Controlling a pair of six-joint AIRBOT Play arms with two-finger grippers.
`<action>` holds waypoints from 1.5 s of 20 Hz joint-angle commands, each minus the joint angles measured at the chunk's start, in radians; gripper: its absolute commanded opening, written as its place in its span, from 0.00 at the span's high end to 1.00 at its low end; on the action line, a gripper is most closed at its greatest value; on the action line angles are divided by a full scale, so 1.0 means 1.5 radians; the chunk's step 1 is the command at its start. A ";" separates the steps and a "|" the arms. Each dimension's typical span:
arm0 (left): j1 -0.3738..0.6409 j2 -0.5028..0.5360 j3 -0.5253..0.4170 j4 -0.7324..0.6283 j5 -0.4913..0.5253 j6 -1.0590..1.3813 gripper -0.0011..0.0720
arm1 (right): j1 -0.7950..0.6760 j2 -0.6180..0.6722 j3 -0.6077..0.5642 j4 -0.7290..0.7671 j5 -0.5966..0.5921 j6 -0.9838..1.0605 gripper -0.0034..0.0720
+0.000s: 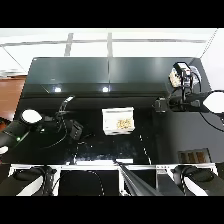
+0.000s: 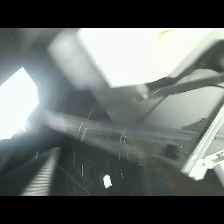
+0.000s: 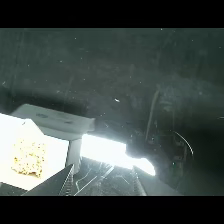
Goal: Fold the box and place the chain.
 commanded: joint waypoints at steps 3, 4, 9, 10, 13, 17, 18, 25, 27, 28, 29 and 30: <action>-0.071 -0.038 -0.017 -0.138 0.107 0.605 0.01 | -0.001 0.000 0.001 0.001 0.002 0.007 0.40; -0.090 -0.045 -0.012 -0.130 0.141 0.623 0.01 | -0.001 0.000 0.001 0.001 0.002 0.012 0.40; -0.110 -0.164 0.066 -0.152 0.103 0.627 0.01 | 0.002 -0.002 0.001 0.001 0.000 0.020 0.40; -0.115 -0.175 0.078 -0.157 0.097 0.627 0.01 | 0.002 -0.002 0.001 0.001 -0.001 0.020 0.40; -0.141 -0.198 0.104 -0.160 0.099 0.627 0.01 | 0.002 -0.003 0.001 0.001 -0.001 0.020 0.40; -0.155 -0.199 0.107 -0.156 0.117 0.616 0.01 | 0.002 -0.003 -0.001 0.002 0.000 0.020 0.40; -0.155 -0.200 0.107 -0.155 0.118 0.615 0.01 | 0.002 -0.003 -0.001 0.002 -0.001 0.020 0.40; -0.190 -0.201 0.110 -0.138 0.163 0.608 0.07 | 0.002 -0.004 -0.026 0.023 -0.069 0.019 0.40; -0.198 -0.201 0.110 -0.124 0.165 0.605 0.39 | 0.002 -0.008 -0.045 0.062 -0.135 0.019 0.31; -0.200 -0.201 0.110 -0.124 0.167 0.605 0.42 | 0.002 -0.019 -0.046 0.094 -0.164 -0.001 0.01; -0.200 -0.201 0.110 -0.123 0.167 0.604 0.42 | 0.002 -0.034 -0.046 0.138 -0.196 -0.037 0.01; -0.200 -0.201 0.110 -0.123 0.167 0.604 0.42 | 0.002 -0.059 -0.046 0.186 -0.243 -0.087 0.01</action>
